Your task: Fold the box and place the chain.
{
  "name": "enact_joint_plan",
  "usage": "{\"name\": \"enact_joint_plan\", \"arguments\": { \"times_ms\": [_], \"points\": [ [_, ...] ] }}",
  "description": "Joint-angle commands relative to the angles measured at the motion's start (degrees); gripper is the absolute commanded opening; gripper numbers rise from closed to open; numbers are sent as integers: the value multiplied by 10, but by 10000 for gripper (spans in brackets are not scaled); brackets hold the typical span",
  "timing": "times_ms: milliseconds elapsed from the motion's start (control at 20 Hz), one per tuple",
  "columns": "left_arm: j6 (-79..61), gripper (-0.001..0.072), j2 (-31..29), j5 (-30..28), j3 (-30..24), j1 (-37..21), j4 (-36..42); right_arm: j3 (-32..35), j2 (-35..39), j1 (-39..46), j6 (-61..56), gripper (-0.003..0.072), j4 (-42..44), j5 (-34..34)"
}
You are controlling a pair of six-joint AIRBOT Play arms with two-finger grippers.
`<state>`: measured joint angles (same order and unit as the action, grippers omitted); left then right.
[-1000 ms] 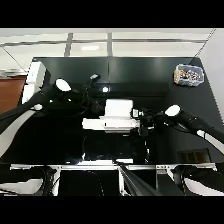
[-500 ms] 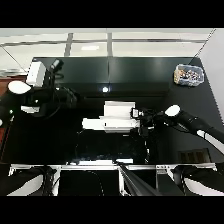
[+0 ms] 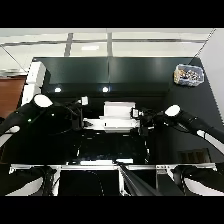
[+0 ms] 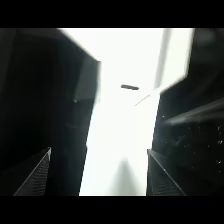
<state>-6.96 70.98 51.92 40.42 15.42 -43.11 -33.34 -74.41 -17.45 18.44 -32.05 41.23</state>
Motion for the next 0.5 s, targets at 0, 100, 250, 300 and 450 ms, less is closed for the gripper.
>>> {"name": "enact_joint_plan", "arguments": {
  "times_ms": [0,100,250,300,450],
  "points": [
    [-40,686,50,-17,22,36,-14,0,0,-1,0,290,0,0],
    [-49,685,66,-11,24,44,38,0,0,-1,0,290,0,0],
    [-71,685,76,-11,24,60,70,0,0,-1,0,290,0,0],
    [-70,685,80,-11,25,61,81,0,0,-1,0,290,0,0],
    [-69,561,85,-1,27,61,88,0,0,-1,0,290,0,0]
  ]
}}
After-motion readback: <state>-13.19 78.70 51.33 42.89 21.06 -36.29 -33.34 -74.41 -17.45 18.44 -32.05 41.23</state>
